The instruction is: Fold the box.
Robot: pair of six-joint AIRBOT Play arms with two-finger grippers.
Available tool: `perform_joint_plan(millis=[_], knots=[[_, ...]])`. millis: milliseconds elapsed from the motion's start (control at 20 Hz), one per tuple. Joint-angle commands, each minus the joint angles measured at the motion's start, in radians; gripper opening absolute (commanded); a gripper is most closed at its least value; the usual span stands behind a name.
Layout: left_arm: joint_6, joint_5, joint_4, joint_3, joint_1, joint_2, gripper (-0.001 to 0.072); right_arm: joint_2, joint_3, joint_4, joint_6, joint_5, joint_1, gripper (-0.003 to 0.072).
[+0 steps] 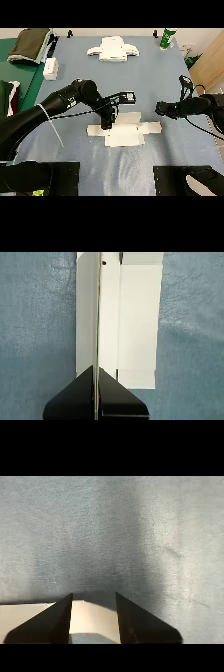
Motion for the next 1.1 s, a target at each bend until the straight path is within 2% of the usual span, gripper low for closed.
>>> perform_joint_plan(millis=[0, 250, 350, 550, 1050], knots=[[0.069, -0.014, 0.002, 0.004, 0.004, -0.01, 0.0013, 0.0, 0.0, -0.003, 0.0, 0.0, 0.0, 0.0409], [0.09, -0.097, -0.042, 0.071, 0.071, -0.01, 0.0013, 0.0, -0.002, -0.003, 0.0, 0.0, 0.0, 0.0409], [0.094, -0.114, -0.109, 0.07, 0.103, -0.014, 0.0013, 0.0, -0.003, -0.003, 0.0, 0.0, 0.0, 0.0409], [0.064, -0.153, -0.114, 0.069, 0.1, -0.058, 0.0013, 0.0, -0.003, -0.002, 0.0, 0.0, 0.0, 0.0409], [0.06, -0.138, -0.109, 0.07, 0.099, -0.08, 0.0013, 0.0, -0.003, -0.002, 0.0, 0.0, 0.0, 0.0408]])
